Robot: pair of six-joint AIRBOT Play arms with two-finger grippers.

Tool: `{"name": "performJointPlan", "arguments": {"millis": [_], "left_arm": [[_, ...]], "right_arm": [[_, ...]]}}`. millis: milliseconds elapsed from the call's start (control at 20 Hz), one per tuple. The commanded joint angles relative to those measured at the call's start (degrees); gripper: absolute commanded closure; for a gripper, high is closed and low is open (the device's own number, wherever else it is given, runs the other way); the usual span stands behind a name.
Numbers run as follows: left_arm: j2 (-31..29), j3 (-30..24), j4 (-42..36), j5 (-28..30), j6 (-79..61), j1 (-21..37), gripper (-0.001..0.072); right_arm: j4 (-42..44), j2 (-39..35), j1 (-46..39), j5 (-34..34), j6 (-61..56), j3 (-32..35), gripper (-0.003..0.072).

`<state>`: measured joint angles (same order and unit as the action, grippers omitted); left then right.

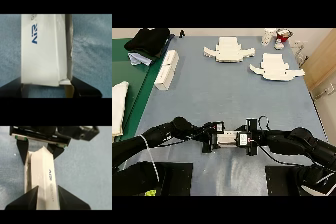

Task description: Fold the box.

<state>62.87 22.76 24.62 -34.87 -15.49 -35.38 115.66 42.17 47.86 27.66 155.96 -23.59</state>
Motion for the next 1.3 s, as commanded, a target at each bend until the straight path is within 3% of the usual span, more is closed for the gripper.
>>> {"name": "performJointPlan", "arguments": {"millis": [0, 50, 150, 250, 600, 650, 750, 800, 1050, 1250], "left_arm": [[0.0, 0.0, 0.0, -0.1, -0.1, 0.0, 0.0241], [0.0, 0.0, 0.0, -0.1, -0.1, 0.0, 0.0241], [0.0, 0.0, 0.0, -0.1, -0.1, 0.0, 0.0241], [0.0, 0.0, 0.0, -0.1, -0.1, 0.0, 0.0241], [0.0, 0.0, 0.0, -0.1, -0.1, 0.0, 0.0241], [0.0, 0.0, 0.0, -0.1, -0.1, 0.0, 0.0241], [0.0, 0.0, 0.0, -0.1, -0.1, 0.0, 0.0241], [0.0, 0.0, 0.0, -0.1, -0.1, 0.0, 0.0241], [0.0, 0.0, 0.0, -0.1, -0.1, 0.0, 0.0241], [0.0, 0.0, 0.0, -0.1, -0.1, 0.0, 0.0241]], "right_arm": [[-0.1, 1.6, 0.0, 1.1, -2.3, 0.0, 0.0356], [0.2, 1.9, 0.0, 1.1, -2.5, 0.0, 0.0411], [0.3, 2.1, 0.0, 1.1, -2.5, 0.0, 0.0424], [0.3, 2.1, 0.0, 1.5, -2.5, 0.0, 0.0495], [1.1, 2.2, 0.0, 3.9, -2.5, 0.0, 0.0496], [1.1, 2.3, 0.0, 4.0, -2.5, 0.0, 0.0492], [1.1, 2.3, 0.0, 3.9, -2.5, 0.0, 0.0341], [1.1, 2.2, 0.0, 3.9, -2.5, 0.0, 0.0305], [2.5, -0.9, 0.0, 2.7, -2.5, -0.1, 0.0301], [12.7, -4.0, 0.0, 2.8, -2.5, 0.2, 0.0301]]}}
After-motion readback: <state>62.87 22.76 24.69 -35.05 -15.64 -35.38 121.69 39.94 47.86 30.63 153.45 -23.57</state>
